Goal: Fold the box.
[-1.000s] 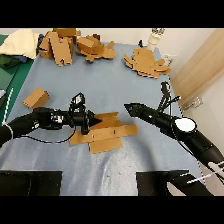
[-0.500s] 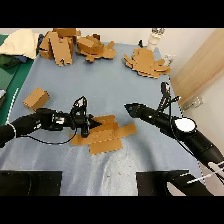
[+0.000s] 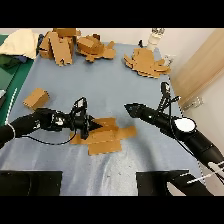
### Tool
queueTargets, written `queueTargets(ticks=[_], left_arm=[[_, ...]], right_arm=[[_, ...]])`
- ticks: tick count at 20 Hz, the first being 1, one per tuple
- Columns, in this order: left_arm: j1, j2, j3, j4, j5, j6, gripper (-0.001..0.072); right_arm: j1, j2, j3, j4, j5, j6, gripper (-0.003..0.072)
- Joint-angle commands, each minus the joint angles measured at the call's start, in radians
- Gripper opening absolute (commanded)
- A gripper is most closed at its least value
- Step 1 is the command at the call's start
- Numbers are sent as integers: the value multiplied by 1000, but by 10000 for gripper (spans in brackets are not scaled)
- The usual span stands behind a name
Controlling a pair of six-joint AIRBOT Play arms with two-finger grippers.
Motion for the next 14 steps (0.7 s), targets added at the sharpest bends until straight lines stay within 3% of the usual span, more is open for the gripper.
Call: queueTargets(ticks=[1, 14], left_arm=[[0, 40, 0, 18, -73, -2, 12], [-31, 19, -9, 116, -78, -55, 12]], right_arm=[[1, 0, 1, 0, -1, 0, 268], [1, -37, 1, 0, 7, 0, 268]])
